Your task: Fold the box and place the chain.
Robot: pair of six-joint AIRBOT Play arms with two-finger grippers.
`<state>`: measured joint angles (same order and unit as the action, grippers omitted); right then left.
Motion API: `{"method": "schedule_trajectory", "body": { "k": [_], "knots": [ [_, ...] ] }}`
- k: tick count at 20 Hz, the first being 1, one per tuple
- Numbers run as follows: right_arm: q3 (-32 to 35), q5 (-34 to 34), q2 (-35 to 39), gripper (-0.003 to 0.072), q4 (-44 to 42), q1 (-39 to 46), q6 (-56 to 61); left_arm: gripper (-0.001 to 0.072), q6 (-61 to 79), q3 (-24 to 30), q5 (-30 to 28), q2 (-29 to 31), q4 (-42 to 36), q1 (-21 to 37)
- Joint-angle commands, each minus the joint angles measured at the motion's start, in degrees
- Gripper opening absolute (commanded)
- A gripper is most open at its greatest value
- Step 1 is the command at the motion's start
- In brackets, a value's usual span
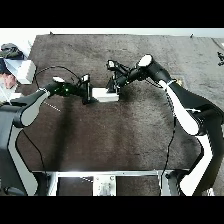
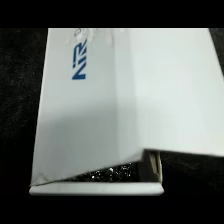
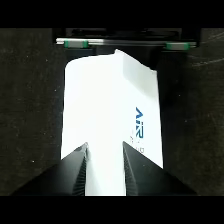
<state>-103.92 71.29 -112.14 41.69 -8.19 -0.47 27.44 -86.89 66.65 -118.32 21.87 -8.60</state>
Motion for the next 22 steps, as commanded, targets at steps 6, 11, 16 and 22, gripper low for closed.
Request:
{"method": "schedule_trajectory", "body": {
  "k": [6, 11, 16, 22],
  "knots": [
    [0.1, -6.6, 0.0, 0.0309, 3.3, -0.5, 0.0, 0.0348, 0.0, 0.0, 0.0, 0.0, 0.0, 0.0],
    [0.0, -6.0, 0.8, 0.0293, 2.9, -0.6, 0.0, 0.0348, 0.0, 0.0, 0.0, 0.0, 0.0, 0.0],
    [0.0, -5.0, 0.8, 0.0287, 4.8, -0.6, 0.0, 0.0348, 0.0, 0.0, 0.0, 0.0, 0.0, 0.0],
    [0.0, -4.0, 0.8, 0.0178, 6.6, -1.0, 0.0, 0.0347, 0.0, 0.0, 0.0, 0.0, 0.0, 0.0]
  ]
}}
